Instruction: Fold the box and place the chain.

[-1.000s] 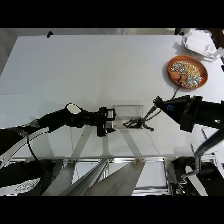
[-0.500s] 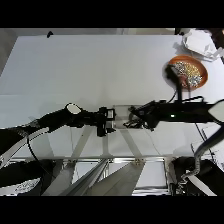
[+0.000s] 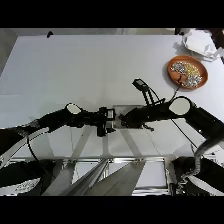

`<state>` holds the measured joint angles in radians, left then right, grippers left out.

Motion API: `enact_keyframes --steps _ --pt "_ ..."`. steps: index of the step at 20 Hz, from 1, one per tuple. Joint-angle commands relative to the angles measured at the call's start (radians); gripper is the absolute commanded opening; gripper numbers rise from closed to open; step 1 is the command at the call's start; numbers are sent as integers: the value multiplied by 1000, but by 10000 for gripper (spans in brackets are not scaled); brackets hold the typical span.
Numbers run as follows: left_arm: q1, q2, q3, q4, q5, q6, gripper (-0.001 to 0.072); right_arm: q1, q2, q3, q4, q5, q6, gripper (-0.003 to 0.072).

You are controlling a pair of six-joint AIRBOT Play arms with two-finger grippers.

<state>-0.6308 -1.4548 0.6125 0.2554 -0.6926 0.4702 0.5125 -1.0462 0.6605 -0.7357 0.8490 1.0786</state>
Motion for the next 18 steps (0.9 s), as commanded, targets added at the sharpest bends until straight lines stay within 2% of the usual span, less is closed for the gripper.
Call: enact_keyframes --steps 1,2,3,8,12,15,17,18 --pt "0 0 1 0 0 0 86 12 -42 0 -106 -24 87 60" --pt "0 0 1 0 0 0 86 12 -43 0 -151 -23 135 177" --pt "0 0 1 0 0 0 86 12 -42 0 -181 -18 156 227" --pt "0 0 1 0 0 0 86 11 -20 0 -173 -10 156 227" --pt "0 0 1 0 0 0 86 -57 131 0 -185 49 156 227" --pt "0 0 1 0 0 0 86 -181 270 0 -275 194 156 221" --pt "0 0 1 0 0 0 86 -253 312 0 -412 326 145 217" --pt "0 0 1 0 0 0 86 -274 315 -5 -485 379 97 178"
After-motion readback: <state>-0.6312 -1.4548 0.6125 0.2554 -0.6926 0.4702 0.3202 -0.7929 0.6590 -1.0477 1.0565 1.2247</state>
